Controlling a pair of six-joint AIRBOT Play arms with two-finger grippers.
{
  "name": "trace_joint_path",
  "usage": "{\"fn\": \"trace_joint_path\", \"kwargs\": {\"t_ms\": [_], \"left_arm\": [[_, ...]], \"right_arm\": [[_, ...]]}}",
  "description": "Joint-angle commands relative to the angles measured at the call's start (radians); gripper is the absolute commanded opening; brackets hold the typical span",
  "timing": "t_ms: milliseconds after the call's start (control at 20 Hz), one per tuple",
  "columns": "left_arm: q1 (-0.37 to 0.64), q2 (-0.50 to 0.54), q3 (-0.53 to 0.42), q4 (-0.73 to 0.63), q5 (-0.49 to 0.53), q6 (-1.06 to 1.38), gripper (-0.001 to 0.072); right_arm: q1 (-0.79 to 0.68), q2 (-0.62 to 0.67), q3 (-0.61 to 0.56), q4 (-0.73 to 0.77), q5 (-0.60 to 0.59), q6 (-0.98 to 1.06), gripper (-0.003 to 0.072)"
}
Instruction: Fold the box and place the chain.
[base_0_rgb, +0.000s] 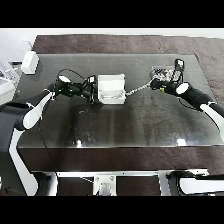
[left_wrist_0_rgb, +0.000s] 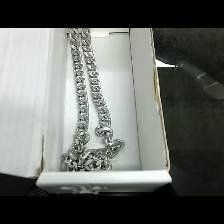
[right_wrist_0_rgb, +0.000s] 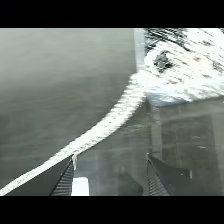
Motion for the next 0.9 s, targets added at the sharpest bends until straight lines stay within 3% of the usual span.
{"fn": "trace_joint_path", "kwargs": {"t_ms": [0,600,750,800,850], "left_arm": [[0.001,0.0,0.0,0.0,0.0,0.0,0.0408],[0.001,0.0,0.0,0.0,0.0,0.0,0.0408],[0.001,0.0,0.0,0.0,0.0,0.0,0.0408],[0.001,0.0,0.0,0.0,0.0,0.0,0.0408],[0.001,0.0,0.0,0.0,0.0,0.0,0.0408]], "right_arm": [[-0.007,-0.079,0.011,0.046,-0.066,0.041,0.0516],[0.034,-0.299,0.261,0.099,-0.02,0.04,0.0506],[0.029,-0.308,0.27,0.1,-0.075,0.041,0.0322],[0.029,-0.308,0.274,0.099,-0.086,0.041,0.0239],[0.029,-0.308,0.278,0.098,-0.089,0.04,0.0111]]}}
